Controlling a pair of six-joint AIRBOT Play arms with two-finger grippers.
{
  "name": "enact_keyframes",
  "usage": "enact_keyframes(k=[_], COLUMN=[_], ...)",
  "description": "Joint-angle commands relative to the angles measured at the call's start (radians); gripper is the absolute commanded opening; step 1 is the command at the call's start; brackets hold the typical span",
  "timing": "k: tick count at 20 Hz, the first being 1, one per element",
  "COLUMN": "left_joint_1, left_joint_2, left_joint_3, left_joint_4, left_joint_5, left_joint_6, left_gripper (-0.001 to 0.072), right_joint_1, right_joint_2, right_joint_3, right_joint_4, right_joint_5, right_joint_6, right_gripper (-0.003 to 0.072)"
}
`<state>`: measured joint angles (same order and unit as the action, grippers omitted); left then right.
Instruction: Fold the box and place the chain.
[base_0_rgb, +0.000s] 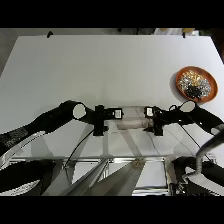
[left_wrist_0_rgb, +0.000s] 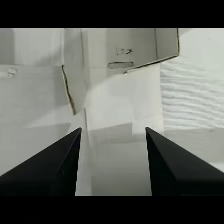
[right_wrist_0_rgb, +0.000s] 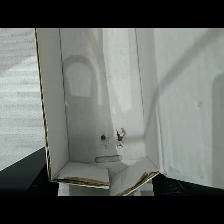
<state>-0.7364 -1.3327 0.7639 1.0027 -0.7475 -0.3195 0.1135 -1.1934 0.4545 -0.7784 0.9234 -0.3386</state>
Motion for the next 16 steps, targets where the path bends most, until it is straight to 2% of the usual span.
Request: enact_keyframes(k=[1,16], left_joint_1=[-0.001,-0.045], left_joint_2=[-0.004,-0.05], left_joint_3=[-0.001,-0.001], left_joint_4=[-0.001,-0.097], left_joint_5=[0.041,0.1], left_joint_6=[0.104,0.145], left_gripper=[0.0453,0.0451], right_joint_1=[0.0,0.0], right_joint_2=[0.001,0.001], right_joint_3=[0.001,0.0], right_joint_4=[0.0,0.0], right_joint_5=[0.0,0.001], right_joint_6=[0.0,0.0], right_gripper=[0.0396,0.0396])
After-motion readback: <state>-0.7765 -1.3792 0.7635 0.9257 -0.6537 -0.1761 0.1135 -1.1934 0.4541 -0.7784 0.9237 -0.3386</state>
